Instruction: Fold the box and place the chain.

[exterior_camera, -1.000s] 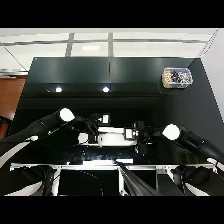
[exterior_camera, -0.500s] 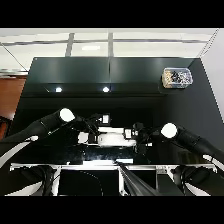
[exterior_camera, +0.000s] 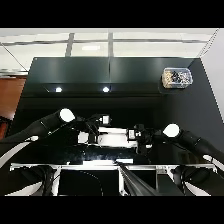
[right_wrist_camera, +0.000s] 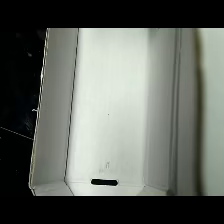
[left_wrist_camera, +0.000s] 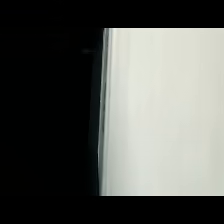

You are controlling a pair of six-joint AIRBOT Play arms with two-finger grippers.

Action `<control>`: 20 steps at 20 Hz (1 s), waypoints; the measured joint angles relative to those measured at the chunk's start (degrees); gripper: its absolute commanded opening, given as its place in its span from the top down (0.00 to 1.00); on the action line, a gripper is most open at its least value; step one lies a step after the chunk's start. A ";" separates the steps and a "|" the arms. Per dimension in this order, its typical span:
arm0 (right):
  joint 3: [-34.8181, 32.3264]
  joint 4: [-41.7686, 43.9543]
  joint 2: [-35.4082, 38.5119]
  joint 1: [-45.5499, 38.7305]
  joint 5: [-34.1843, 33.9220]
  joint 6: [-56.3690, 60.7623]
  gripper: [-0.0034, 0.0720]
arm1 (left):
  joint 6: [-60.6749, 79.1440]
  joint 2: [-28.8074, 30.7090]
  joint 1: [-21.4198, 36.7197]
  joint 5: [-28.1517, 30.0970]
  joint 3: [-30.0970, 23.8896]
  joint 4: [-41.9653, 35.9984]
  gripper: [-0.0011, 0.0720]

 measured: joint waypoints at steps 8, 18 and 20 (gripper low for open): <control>-0.37 0.92 -0.02 0.00 -1.75 0.20 0.04 | -0.02 0.00 0.00 0.22 0.00 0.00 0.94; -0.39 -0.07 -0.15 0.00 -3.41 2.14 0.04 | -0.07 0.00 0.00 0.28 -0.02 -0.04 0.94; -0.39 -0.20 -0.15 0.00 -3.43 2.29 0.09 | -0.07 0.00 0.00 0.28 -0.02 -0.07 0.94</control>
